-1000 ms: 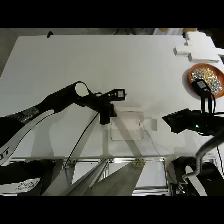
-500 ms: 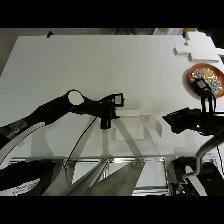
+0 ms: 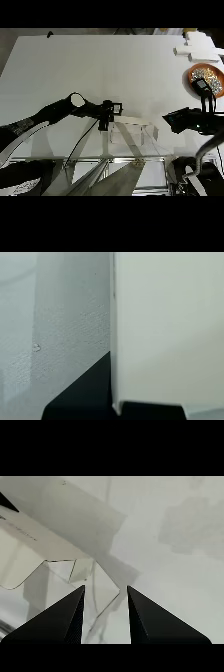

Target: Fold the box and place the chain.

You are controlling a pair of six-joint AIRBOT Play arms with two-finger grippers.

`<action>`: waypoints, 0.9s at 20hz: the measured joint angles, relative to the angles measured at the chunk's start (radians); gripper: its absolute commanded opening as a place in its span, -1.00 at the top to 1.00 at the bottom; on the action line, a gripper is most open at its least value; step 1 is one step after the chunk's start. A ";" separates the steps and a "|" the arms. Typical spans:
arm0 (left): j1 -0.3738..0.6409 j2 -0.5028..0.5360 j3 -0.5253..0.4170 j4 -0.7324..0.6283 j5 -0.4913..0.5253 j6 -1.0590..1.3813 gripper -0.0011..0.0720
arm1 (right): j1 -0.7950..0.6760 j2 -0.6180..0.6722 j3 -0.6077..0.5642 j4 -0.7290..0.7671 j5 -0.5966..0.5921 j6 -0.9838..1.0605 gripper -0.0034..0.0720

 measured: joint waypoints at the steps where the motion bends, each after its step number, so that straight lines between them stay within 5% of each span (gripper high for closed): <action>1: 0.000 -0.004 0.000 -0.002 0.006 -0.007 0.97 | 0.000 0.000 0.000 0.000 0.000 0.000 0.12; 18: 0.000 -0.055 0.000 -0.008 0.045 -0.033 0.96 | 0.000 0.000 0.000 0.000 0.006 -0.025 0.12</action>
